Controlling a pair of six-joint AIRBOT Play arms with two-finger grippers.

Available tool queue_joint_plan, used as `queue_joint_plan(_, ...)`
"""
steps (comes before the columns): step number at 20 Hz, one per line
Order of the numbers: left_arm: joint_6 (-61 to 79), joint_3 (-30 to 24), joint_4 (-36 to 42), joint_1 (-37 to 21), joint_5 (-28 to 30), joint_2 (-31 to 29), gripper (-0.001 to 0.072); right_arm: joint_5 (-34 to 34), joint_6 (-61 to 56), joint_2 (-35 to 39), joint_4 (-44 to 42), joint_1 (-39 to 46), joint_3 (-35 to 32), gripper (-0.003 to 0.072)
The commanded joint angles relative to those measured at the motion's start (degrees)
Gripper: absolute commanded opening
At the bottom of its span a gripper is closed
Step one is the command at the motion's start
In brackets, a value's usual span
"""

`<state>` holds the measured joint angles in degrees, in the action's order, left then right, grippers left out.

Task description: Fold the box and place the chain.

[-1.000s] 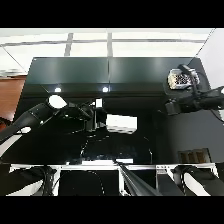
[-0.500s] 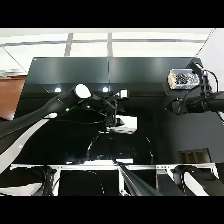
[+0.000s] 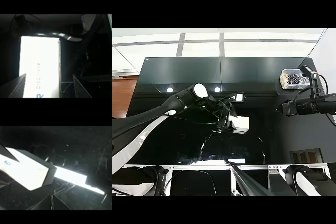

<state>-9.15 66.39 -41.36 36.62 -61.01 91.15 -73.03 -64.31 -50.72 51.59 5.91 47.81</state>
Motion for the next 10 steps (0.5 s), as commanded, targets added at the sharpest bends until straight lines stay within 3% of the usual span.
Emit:
queue_joint_plan(1, -0.28, 0.24, -2.47, 0.59, -0.26, 0.22, 0.0706, 0.72, 0.04, 0.02, -0.57, 0.04, -0.17, 0.0013)
queue_joint_plan(10, -0.35, 4.98, -3.26, -0.72, -0.33, 0.02, 0.0704, 0.7, 0.04, 0.02, -0.55, 0.04, -0.17, 0.0013)
